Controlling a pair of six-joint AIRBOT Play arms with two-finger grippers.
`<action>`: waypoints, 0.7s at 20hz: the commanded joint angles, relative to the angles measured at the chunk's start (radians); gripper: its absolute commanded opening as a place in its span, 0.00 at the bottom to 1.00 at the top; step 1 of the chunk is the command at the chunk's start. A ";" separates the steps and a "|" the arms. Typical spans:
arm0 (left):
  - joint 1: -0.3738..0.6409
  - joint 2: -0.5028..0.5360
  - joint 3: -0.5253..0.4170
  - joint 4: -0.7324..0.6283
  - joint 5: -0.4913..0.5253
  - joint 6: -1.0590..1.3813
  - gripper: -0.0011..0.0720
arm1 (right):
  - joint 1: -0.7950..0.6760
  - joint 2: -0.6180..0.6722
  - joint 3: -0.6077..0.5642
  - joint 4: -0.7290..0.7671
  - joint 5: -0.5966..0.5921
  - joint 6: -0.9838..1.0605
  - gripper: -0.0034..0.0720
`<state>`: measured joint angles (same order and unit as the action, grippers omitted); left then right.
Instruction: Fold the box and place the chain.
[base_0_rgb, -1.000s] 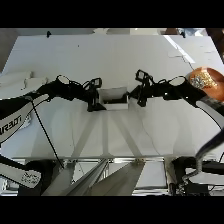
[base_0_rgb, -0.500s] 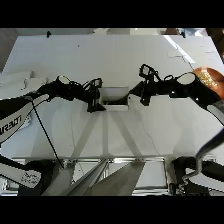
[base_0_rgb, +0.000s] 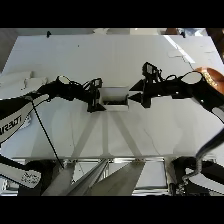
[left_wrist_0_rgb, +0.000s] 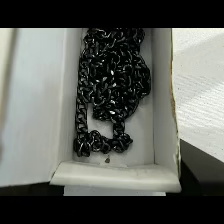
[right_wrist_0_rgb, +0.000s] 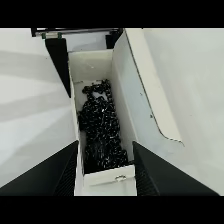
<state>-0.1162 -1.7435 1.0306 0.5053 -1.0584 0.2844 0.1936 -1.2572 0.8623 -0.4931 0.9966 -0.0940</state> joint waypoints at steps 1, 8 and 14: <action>0.000 0.000 0.001 0.000 0.000 0.000 0.51 | 0.000 0.002 0.000 -0.010 -0.022 0.000 0.55; 0.000 0.000 0.001 0.000 0.000 0.000 0.51 | -0.095 -0.077 0.000 -0.127 -0.060 -0.114 0.49; 0.000 0.000 0.001 0.000 0.000 0.000 0.51 | -0.137 -0.324 0.112 -0.129 0.094 -0.264 0.50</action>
<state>-0.1162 -1.7435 1.0306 0.5049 -1.0584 0.2840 0.0696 -1.4773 0.9073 -0.6174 0.9970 -0.2996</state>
